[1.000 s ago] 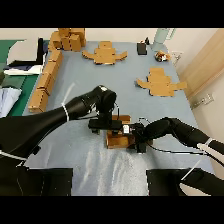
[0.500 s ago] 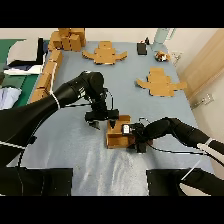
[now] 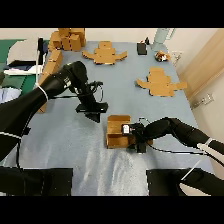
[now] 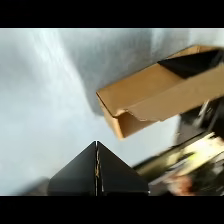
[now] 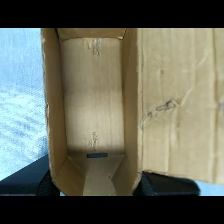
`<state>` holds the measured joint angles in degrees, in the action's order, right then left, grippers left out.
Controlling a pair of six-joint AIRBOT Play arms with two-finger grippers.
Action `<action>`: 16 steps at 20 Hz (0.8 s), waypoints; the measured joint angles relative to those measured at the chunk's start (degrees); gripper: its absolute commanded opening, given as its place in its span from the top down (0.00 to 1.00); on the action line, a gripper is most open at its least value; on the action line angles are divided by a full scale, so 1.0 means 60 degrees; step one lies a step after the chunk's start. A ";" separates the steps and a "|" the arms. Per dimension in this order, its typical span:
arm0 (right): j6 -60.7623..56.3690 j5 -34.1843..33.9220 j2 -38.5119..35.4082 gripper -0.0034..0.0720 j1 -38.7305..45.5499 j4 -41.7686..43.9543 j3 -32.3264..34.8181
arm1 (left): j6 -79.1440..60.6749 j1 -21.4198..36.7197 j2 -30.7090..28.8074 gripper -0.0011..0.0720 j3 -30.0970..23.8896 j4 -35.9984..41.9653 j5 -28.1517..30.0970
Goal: Fold the box.
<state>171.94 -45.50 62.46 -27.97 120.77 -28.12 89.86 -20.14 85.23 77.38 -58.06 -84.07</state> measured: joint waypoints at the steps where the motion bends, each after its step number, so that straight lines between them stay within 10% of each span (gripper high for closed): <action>1: 0.0000 0.0000 0.0000 0.43 0.0000 -0.0004 0.0000 | -0.0958 0.0080 0.0000 0.97 -0.0007 -0.0069 0.0237; 5: 0.0000 0.0000 0.0000 0.43 0.0000 -0.0004 0.0000 | -0.4149 0.0222 -0.0229 0.97 -0.0805 -0.0459 0.1898; 12: 0.0000 0.0000 0.0000 0.43 0.0000 -0.0004 0.0000 | -0.8706 0.0168 -0.1810 0.95 -0.4841 0.0809 0.4255; 14: 0.0000 0.0000 0.0000 0.43 0.0000 0.0000 0.0000 | -0.9562 0.0004 -0.2069 0.22 -0.5384 0.1064 0.4532; 16: 0.0000 0.0000 0.0000 0.43 0.0000 -0.0004 0.0000 | -1.0382 -0.0226 -0.2215 0.16 -0.5672 0.1290 0.4758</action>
<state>171.94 -45.50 62.46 -27.97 120.75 -28.12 27.57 -21.50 71.94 43.35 -50.33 -55.53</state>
